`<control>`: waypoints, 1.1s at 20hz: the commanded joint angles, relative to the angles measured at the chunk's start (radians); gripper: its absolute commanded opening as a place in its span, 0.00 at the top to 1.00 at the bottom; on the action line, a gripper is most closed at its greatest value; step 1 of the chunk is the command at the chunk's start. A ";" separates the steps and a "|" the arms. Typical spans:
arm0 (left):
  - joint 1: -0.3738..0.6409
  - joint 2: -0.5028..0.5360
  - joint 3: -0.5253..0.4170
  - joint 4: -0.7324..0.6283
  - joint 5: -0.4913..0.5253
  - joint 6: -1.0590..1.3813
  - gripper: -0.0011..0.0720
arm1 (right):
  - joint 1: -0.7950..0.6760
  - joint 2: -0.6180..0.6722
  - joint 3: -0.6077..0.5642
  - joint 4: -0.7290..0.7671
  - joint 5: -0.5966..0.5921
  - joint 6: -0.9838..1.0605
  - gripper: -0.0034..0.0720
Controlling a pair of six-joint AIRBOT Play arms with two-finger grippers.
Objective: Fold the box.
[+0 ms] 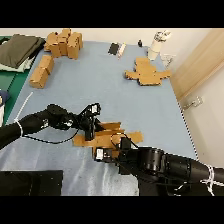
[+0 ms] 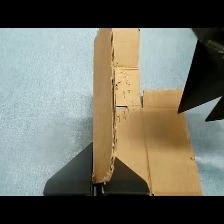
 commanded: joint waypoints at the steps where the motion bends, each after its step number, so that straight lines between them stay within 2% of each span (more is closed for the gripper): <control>1: 0.000 -0.001 0.000 0.000 0.000 0.000 0.97 | 0.001 -0.002 -0.035 0.044 -0.019 0.006 0.43; 4: 0.000 -0.001 0.000 0.000 0.000 0.000 0.97 | 0.001 -0.003 -0.063 0.060 0.013 0.006 0.43; 8: 0.000 -0.001 0.000 0.000 0.000 0.000 0.97 | 0.001 -0.003 -0.064 -0.023 0.063 0.006 0.43; 16: 0.000 -0.001 0.000 0.000 0.000 0.000 0.97 | 0.001 -0.009 -0.064 -0.052 0.070 0.006 0.43; 18: 0.000 -0.001 0.000 0.000 0.000 0.000 0.97 | 0.001 -0.006 -0.064 -0.012 0.068 0.006 0.43; 22: 0.000 -0.001 0.000 0.000 0.000 0.000 0.97 | 0.001 0.064 -0.064 0.130 0.013 0.021 0.51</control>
